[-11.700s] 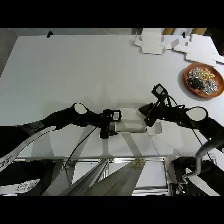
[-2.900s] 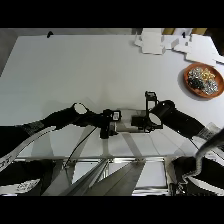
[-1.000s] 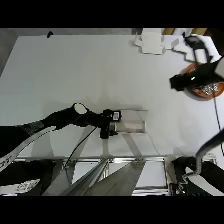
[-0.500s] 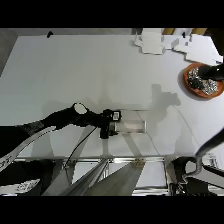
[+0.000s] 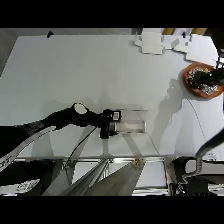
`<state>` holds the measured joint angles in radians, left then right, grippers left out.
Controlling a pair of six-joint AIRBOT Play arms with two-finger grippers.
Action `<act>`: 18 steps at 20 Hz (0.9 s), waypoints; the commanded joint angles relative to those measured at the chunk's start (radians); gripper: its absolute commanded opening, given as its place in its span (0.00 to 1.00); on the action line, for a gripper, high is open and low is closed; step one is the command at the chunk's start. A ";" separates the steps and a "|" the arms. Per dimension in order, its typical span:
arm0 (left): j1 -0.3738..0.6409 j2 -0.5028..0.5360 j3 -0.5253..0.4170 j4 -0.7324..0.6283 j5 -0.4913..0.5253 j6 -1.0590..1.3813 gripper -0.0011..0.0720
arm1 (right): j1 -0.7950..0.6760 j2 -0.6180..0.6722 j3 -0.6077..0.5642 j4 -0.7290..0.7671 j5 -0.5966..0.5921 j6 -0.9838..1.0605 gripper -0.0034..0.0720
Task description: Fold the box and place the chain.
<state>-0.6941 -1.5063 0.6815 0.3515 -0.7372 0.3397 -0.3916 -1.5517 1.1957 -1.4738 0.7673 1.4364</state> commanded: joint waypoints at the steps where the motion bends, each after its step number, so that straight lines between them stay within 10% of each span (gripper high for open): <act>1: 0.001 0.000 0.000 0.000 0.000 0.000 0.39 | -0.003 -0.048 0.000 0.047 -0.062 0.003 0.36; 18: 0.001 0.000 0.000 0.000 0.000 0.000 0.39 | -0.003 -0.103 0.001 0.045 -0.124 0.002 0.25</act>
<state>-0.6941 -1.5063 0.6815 0.3515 -0.7372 0.3397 -0.3943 -1.6478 1.1957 -1.4284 0.6415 1.4391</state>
